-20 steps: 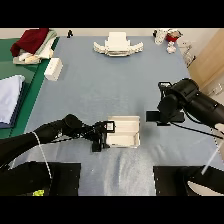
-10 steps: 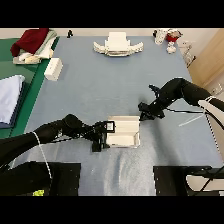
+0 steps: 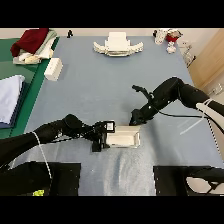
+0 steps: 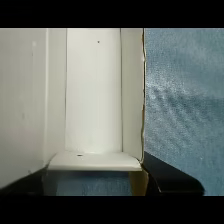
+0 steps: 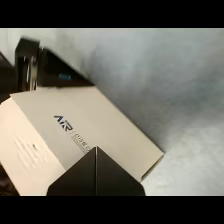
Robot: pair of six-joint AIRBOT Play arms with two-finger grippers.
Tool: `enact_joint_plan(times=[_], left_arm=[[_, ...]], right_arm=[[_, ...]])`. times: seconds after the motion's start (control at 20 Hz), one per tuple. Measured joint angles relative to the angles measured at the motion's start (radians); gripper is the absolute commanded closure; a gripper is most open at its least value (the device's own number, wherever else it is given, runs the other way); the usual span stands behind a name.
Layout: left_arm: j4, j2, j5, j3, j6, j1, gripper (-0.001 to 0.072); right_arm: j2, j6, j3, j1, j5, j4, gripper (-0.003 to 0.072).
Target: Fold the box.
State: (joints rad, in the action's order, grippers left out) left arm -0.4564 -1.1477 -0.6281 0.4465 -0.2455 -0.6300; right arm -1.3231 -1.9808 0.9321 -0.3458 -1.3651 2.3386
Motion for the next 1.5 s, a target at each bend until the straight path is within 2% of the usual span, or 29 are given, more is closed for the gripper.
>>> enact_joint_plan(times=[0.25,0.55,0.85,0.9,0.95,1.0,1.05,1.15,1.5], left_arm=[[0.000,0.000,0.000,0.000,0.000,0.000,0.0248],[0.000,0.000,0.000,0.000,0.000,0.000,0.0248],[0.000,0.000,0.000,0.000,0.001,0.000,0.0248],[0.000,0.000,0.000,0.000,0.001,0.000,0.0248],[0.000,0.000,0.000,0.000,0.001,0.000,0.0248],[0.000,0.000,0.000,0.000,0.001,0.000,0.0248],[0.000,0.000,0.000,0.000,0.001,0.000,0.0248],[0.000,0.000,0.000,0.000,0.001,0.000,0.0248],[0.000,0.000,0.000,0.000,0.000,0.000,0.0248]], right_arm=[[0.152,-0.037,-0.117,-0.168,0.201,-0.138,0.0685],[0.351,-0.052,-0.298,-0.338,0.500,-0.217,0.0685],[0.496,-0.096,-0.392,-0.473,0.645,-0.322,0.0676],[0.519,-0.116,-0.411,-0.500,0.663,-0.344,0.0637],[0.542,-0.135,-0.431,-0.526,0.686,-0.369,0.0446],[0.558,-0.151,-0.446,-0.549,0.703,-0.393,0.0311],[0.570,-0.170,-0.459,-0.569,0.715,-0.420,0.0305],[0.581,-0.217,-0.473,-0.591,0.735,-0.457,0.0215],[0.540,-0.383,-0.488,-0.615,0.791,-0.595,0.0215]])
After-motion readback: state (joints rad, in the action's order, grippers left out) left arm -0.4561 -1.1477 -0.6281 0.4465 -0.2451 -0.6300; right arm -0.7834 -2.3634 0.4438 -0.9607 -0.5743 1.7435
